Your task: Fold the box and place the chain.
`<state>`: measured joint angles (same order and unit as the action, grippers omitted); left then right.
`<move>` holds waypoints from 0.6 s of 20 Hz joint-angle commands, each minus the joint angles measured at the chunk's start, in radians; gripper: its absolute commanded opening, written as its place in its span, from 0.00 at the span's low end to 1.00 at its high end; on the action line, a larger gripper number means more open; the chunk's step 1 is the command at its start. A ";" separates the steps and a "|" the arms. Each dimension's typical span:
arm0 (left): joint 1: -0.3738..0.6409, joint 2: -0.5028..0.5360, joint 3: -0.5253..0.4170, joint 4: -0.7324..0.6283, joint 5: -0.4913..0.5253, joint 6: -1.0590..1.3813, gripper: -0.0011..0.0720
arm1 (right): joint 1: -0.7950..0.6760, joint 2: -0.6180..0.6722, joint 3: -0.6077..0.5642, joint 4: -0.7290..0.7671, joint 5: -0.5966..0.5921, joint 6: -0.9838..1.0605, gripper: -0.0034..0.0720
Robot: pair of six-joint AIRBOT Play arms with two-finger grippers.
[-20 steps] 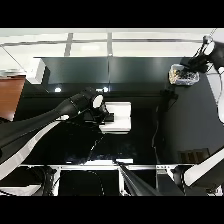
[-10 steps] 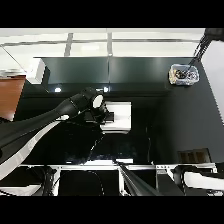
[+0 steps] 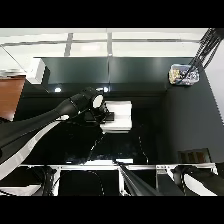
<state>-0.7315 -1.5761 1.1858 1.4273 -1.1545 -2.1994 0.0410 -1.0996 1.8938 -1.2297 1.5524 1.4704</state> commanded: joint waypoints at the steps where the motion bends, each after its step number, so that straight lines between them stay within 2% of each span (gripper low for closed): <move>1: 0.001 0.000 0.000 0.000 0.000 0.000 0.05 | 0.021 0.029 -0.052 0.254 0.159 -0.053 0.06; 4: 0.001 0.000 0.000 0.001 0.000 0.000 0.05 | 0.100 0.030 -0.195 0.374 0.137 -0.081 0.06; 12: 0.000 0.000 0.000 0.001 -0.001 0.001 0.05 | 0.344 0.029 -0.652 0.417 -0.189 -0.094 0.07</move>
<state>-0.7311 -1.5761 1.1858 1.4277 -1.1545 -2.1994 0.3134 -1.0718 1.3952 -0.8543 1.4914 1.3842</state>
